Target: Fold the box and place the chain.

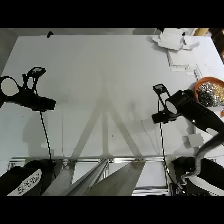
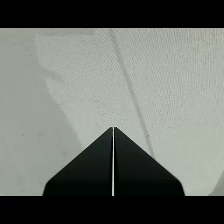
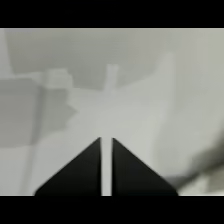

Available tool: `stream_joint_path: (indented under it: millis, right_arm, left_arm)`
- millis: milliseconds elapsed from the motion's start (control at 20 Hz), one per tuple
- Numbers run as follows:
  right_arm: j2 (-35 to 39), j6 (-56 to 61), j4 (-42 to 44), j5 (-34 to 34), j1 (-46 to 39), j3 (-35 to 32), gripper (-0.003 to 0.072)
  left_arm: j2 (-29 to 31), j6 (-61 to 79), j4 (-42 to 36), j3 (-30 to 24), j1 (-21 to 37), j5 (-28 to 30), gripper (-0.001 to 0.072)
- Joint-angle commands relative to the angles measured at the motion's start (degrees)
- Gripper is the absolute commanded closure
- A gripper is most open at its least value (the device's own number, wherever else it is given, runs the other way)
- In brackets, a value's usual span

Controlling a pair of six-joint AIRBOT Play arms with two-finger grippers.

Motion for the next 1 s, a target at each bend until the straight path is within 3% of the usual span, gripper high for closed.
stream_joint_path:
  millis: [0, 300, 450, 500, 600, 650, 950]
  right_arm:
    - [0.7, -6.1, -18.8, 11.4, -6.9, 0.1, 0.0668]
    - [1.5, -14.4, -21.3, 7.8, -39.3, 0.1, 0.0666]
    - [1.5, -24.4, -22.0, 4.6, -55.2, 0.1, 0.0663]
    - [1.5, -25.9, -22.0, 1.9, -60.4, 0.1, 0.0628]
    - [1.7, -29.1, -21.1, -3.7, -68.9, 0.1, 0.0233]
    - [1.7, -31.0, -20.7, -6.2, -71.7, 0.1, 0.016]
    - [1.5, -37.5, -20.6, -20.9, -76.1, 0.5, 0.016]
  left_arm:
    - [0.0, 0.0, 0.0, 0.0, 0.1, 0.0, 0.0701]
    - [0.0, 0.0, 0.0, 0.0, 0.1, 0.0, 0.0701]
    - [0.0, 0.0, 0.0, 0.0, 0.1, 0.0, 0.0701]
    - [0.0, 0.0, 0.0, 0.0, 0.1, 0.0, 0.0701]
    - [0.0, 0.0, 0.0, 0.0, 0.1, 0.0, 0.0701]
    - [0.0, 0.0, 0.0, 0.0, 0.1, 0.0, 0.0701]
    - [0.0, 0.0, 0.0, 0.0, 0.1, 0.0, 0.0701]
